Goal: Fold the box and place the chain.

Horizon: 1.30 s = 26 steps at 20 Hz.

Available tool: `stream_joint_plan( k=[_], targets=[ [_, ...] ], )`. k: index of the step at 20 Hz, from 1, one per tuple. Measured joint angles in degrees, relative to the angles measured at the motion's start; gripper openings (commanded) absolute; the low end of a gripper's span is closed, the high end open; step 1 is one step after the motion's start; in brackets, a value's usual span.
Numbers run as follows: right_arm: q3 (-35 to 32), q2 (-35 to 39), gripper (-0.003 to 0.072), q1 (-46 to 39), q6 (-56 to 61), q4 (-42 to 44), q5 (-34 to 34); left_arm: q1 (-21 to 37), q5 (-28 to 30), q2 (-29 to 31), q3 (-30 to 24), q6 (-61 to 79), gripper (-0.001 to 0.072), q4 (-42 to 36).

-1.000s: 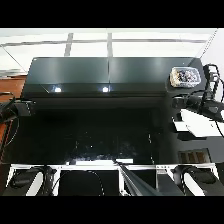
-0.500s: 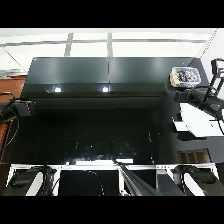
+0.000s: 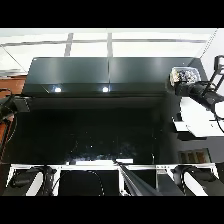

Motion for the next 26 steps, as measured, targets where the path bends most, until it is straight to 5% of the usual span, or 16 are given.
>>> stream_joint_plan(
  k=[12,19,20,22,23,24,25,26],
  targets=[
    [26.75,-23.1,0.0709,-45.16,2.91,-12.46,26.86,0.0,-0.42,-13.66,-0.98,-3.02,0.0704,1.14],
    [39.58,-39.6,0.0706,-52.24,-9.46,-9.29,47.23,-0.04,-2.08,-18.38,-1.03,-5.99,0.0704,-4.81],
    [40.17,-41.33,0.0613,-51.93,-12.09,-8.61,48.87,-0.07,-2.1,-18.53,-1.01,-6.23,0.0705,-5.97],
    [40.98,-43.76,0.0588,-50.82,-16.79,-7.87,50.4,-0.07,-2.21,-18.75,-0.98,-6.58,0.0704,-7.34],
    [41.2,-44.65,0.0396,-50.25,-18.58,-8.04,50.8,-0.07,-2.27,-18.82,-1.01,-6.62,0.0703,-7.87],
    [41.38,-45.16,0.0114,-49.72,-19.85,-8.09,51.21,-0.07,-2.4,-18.86,-0.98,-6.84,0.0703,-8.31],
    [41.48,-45.62,0.0013,-49.35,-20.92,-8.2,51.32,-0.07,-2.6,-18.88,-0.98,-6.86,0.0703,-8.52],
    [41.62,-45.79,0.0013,-49.03,-21.88,-8.39,51.52,-0.07,-2.71,-18.88,-1.01,-6.95,0.0702,-8.76]
  ],
)
